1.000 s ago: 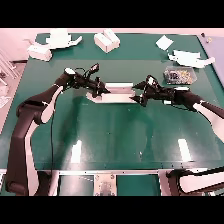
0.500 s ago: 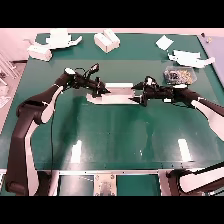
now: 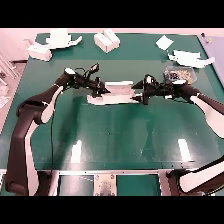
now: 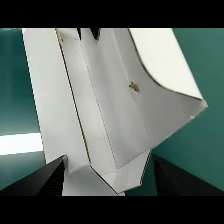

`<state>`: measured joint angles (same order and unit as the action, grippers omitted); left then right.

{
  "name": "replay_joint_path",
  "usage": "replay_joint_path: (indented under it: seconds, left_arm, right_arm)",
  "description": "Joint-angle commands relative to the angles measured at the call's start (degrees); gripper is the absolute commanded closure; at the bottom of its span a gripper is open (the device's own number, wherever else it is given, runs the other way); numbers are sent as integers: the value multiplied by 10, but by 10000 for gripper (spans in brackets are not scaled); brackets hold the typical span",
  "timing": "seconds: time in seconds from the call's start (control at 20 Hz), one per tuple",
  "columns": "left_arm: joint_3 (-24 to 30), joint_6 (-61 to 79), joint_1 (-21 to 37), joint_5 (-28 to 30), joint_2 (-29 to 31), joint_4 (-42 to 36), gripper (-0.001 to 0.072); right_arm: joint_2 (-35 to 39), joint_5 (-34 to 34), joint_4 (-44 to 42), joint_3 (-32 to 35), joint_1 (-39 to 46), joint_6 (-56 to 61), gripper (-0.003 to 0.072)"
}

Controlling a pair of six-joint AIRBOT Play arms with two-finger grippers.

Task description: Fold the box and place the chain.

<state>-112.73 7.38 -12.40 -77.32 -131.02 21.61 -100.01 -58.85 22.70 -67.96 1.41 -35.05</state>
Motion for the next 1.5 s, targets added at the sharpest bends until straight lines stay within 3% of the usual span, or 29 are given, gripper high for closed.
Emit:
replay_joint_path:
  seconds: [0.0, 0.5, 1.45]
  left_arm:
    - [0, 1, 0, 0, 0, 1, 688]
    - [0, 1, 0, 0, 0, 1, 688]
    - [0, 2, 0, 2, 0, 1, 688]
  right_arm:
    - [-20, -26, 16, -21, -2, 7, 47]
    - [-31, -38, 59, -26, -29, -2, 47]
    - [-80, -87, 16, -54, -28, -14, 47]
